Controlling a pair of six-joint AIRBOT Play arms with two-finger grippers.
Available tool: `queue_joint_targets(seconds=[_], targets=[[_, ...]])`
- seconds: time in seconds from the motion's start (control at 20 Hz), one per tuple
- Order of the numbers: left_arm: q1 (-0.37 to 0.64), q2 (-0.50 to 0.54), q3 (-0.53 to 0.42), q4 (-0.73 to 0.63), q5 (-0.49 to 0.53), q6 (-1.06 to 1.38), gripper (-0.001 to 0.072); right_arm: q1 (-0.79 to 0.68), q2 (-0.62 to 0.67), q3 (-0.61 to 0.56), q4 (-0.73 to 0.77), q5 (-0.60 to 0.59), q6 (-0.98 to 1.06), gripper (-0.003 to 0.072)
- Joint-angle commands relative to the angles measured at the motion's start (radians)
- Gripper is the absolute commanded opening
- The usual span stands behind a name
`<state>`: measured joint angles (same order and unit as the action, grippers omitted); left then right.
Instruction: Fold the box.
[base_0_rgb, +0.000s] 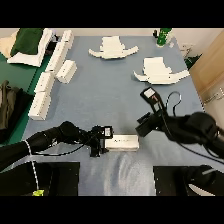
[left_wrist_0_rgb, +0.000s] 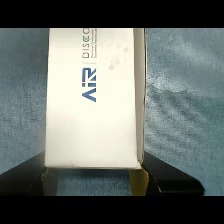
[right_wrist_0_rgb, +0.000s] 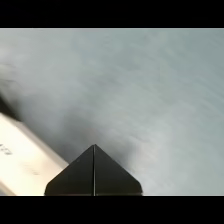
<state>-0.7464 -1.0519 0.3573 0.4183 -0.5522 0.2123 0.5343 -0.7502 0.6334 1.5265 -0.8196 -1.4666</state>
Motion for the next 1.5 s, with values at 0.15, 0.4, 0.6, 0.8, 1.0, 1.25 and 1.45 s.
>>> queue_joint_targets(seconds=[0.15,0.4,0.6,0.8,1.0,1.25,1.45], targets=[[0.0,-0.001,0.0,0.0,0.0,0.0,0.0465,-0.235,-0.344,0.296,-0.09,-0.573,0.08,0.0006],[0.0,-0.001,0.0,0.0,0.0,0.0,0.0465,-0.242,-0.475,0.309,-0.088,-0.603,0.089,0.0006],[0.0,0.003,0.004,0.0,0.002,-0.036,0.0465,-0.242,-0.491,0.309,-0.087,-0.603,0.089,0.0006],[0.0,0.09,0.006,0.047,0.0,-0.164,0.0465,-0.242,-0.491,0.309,-0.088,-0.603,0.089,0.0006],[0.122,0.271,0.006,0.348,-0.006,-0.69,0.0465,-0.242,-0.491,0.309,-0.088,-0.603,0.089,0.0006],[0.529,0.47,0.006,0.829,-0.09,-1.411,0.0465,-0.242,-0.491,0.309,-0.088,-0.603,0.089,0.0006],[0.777,0.428,0.007,0.841,-0.063,-1.43,0.0465,-0.242,-0.491,0.309,-0.088,-0.603,0.09,0.0006]])
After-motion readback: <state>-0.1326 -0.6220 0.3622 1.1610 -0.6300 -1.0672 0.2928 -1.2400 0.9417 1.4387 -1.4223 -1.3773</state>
